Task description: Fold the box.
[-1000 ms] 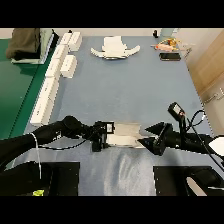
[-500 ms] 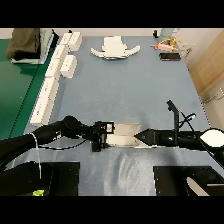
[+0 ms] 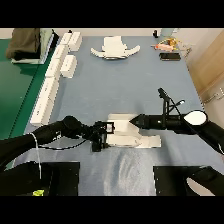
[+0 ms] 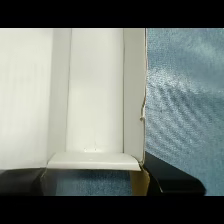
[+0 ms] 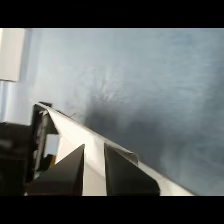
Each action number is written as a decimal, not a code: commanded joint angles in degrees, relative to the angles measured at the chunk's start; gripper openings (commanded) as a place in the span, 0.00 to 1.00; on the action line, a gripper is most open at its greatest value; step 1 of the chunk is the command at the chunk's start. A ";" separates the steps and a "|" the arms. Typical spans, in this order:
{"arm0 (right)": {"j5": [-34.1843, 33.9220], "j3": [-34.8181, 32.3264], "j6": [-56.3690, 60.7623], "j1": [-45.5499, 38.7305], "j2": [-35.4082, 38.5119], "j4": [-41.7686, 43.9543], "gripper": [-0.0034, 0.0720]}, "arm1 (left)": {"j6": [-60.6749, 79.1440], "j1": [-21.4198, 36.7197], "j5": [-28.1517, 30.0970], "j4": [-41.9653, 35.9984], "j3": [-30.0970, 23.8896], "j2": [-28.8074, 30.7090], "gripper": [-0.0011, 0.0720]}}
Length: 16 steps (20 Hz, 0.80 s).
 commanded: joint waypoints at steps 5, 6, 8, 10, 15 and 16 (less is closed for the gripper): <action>-0.33 5.20 -5.42 0.22 -17.46 -3.52 0.30 | 0.02 -0.04 0.00 0.02 0.02 0.02 0.83; -0.11 5.20 -6.25 0.22 -17.97 -3.56 0.30 | 0.02 -0.04 -0.02 0.00 0.02 0.02 0.83; -0.09 5.20 -6.73 0.22 -18.08 -3.52 0.30 | 0.02 -0.04 0.00 0.00 0.02 0.02 0.83; 0.00 5.20 -6.75 0.22 -18.08 -3.54 0.30 | 0.02 -0.04 -0.02 0.02 0.02 0.02 0.83; 0.09 5.22 -6.78 0.20 -17.70 -3.34 0.30 | 0.02 -0.04 -0.02 0.02 0.02 0.02 0.83; 0.09 5.25 -7.30 0.20 -17.07 -3.19 0.30 | 0.02 -0.04 -0.02 0.02 0.02 0.00 0.83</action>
